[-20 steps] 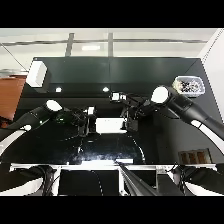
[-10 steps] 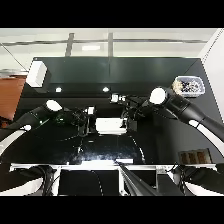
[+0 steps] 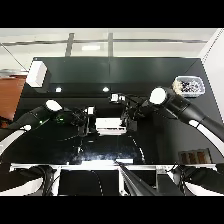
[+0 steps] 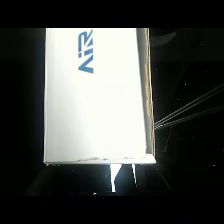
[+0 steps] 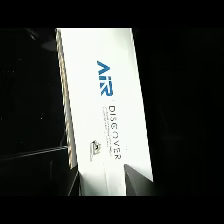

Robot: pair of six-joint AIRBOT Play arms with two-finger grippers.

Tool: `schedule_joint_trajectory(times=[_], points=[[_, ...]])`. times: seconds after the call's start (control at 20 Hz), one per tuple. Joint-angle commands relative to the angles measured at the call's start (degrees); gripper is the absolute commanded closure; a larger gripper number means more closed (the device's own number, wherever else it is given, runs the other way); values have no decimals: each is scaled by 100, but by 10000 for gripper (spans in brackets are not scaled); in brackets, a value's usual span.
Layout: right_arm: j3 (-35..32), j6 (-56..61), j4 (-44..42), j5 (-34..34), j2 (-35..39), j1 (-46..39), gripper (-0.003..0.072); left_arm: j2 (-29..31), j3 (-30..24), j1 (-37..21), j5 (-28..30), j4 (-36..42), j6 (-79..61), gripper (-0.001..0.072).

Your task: Fold the box and place the chain.

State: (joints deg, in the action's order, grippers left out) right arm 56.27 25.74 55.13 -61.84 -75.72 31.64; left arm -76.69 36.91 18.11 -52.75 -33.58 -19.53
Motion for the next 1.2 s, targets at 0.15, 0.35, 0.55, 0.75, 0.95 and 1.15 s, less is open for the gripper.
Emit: schedule_joint_trajectory(times=[0.15, 0.35, 0.55, 0.75, 0.95, 1.15], points=[[-2, 195, 238, 2, -9, 13, 361, -4, 4, 2, 2, -2, 7, 216], [-4, 197, 254, 138, -39, 212, 265, -4, 4, 2, 4, -2, 7, 216], [-7, 284, 267, 168, -107, 240, 265, -4, 4, 4, 4, -2, 7, 216], [111, 605, 221, 160, 59, 221, 265, -4, 4, 4, 7, -2, 9, 216], [264, 2127, 205, -313, 643, -232, 268, -4, 2, 2, 9, -4, 50, 216], [-299, 3530, -925, -1163, 691, -1180, 665, -4, 2, 2, 13, -4, 52, 216]])
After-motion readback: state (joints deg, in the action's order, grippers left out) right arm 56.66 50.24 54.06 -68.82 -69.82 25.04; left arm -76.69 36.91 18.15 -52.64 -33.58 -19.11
